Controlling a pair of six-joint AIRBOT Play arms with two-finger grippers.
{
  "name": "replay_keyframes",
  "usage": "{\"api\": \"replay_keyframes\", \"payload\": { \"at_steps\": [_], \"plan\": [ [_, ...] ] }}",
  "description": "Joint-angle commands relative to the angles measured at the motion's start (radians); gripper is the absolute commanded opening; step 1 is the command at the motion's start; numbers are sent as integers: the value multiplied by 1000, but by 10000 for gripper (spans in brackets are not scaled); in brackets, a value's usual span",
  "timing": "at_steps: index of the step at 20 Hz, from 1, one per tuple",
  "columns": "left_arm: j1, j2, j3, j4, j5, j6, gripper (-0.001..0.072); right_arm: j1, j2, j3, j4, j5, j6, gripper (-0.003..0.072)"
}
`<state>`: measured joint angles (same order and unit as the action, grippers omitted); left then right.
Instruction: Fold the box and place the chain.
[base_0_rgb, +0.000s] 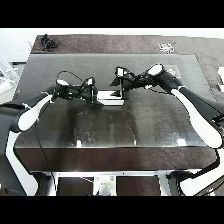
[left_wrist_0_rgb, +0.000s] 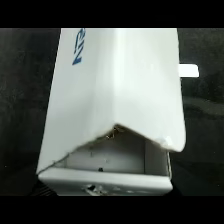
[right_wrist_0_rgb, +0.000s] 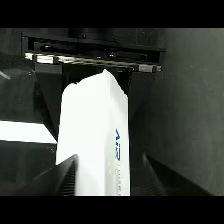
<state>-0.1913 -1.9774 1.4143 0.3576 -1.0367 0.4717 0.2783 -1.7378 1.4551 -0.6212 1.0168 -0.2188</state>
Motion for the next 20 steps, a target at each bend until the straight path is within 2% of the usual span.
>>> {"api": "replay_keyframes", "payload": {
  "at_steps": [1,4,15,20],
  "plan": [
    [1,1,0,0,0,1,540,1,4,0,-4,0,0,312],
    [1,1,0,0,0,0,540,1,-2,-1,-5,0,0,260],
    [1,1,0,0,0,0,541,1,-11,-36,-8,6,3,258],
    [1,1,0,0,0,0,541,1,-11,-73,-7,61,42,258]
  ]
}}
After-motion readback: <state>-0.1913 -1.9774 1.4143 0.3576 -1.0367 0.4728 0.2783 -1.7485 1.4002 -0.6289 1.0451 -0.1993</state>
